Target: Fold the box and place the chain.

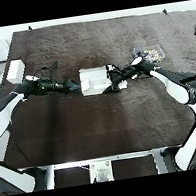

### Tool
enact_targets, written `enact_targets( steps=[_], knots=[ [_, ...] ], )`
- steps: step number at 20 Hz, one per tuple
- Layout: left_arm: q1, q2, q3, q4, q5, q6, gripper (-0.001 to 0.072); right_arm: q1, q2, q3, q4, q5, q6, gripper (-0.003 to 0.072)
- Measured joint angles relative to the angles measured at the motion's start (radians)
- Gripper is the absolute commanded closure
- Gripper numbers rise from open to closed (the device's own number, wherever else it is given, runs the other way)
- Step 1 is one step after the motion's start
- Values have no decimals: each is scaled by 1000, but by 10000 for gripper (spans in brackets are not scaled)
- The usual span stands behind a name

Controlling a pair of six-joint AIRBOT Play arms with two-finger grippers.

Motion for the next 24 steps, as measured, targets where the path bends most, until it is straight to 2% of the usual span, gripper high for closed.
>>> enact_targets(
  steps=[6,16,24],
  knots=[
    [0,0,0,-4,-16,21,363,0,0,0,0,0,0,133],
    [0,0,0,-2,21,24,363,0,0,0,0,-1,2,134],
    [-18,4,2,-3,14,-83,363,0,0,0,0,0,-1,133]
  ],
)
